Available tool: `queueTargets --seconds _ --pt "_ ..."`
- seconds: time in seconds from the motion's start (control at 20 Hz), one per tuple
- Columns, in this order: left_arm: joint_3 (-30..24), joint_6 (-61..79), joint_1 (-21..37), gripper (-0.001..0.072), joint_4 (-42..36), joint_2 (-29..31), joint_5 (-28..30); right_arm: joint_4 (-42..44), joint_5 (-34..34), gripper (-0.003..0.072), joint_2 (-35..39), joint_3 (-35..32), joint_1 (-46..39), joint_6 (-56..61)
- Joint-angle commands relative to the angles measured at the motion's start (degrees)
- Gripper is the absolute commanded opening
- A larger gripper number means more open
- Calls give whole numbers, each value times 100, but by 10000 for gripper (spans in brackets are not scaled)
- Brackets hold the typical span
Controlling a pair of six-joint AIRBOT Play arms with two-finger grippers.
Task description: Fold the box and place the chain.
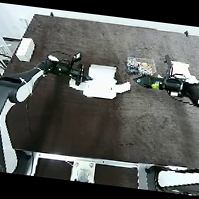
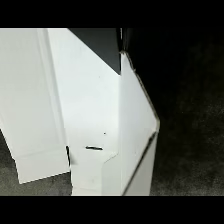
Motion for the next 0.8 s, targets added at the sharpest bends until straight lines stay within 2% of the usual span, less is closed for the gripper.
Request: queueTargets --seconds 0.0,0.2,0.35,0.45,0.5,0.55,0.6,0.75 --pt "-2 0 2 21 -7 -4 26 562 472 344 33 -20 2 -610" --pt "-2 -2 2 21 -9 -4 26 1209 520 343 651 -726 26 -1508" --pt "-2 0 2 21 -11 -2 35 1429 -83 346 1390 -1740 295 -2568" --pt "-2 0 2 21 -11 -4 35 1423 -251 347 1471 -2129 616 -3449" --pt "-2 0 2 21 -13 -4 28 1373 -308 372 1434 -2210 769 -4019" --pt "-2 0 2 21 -15 -4 39 1137 -444 587 1384 -2221 944 -4743" --pt "-2 0 2 21 -15 -4 37 778 -756 654 1375 -2221 1141 -5272" --pt "-2 0 2 21 -15 -4 28 378 -1604 654 1373 -2221 1687 -5888"
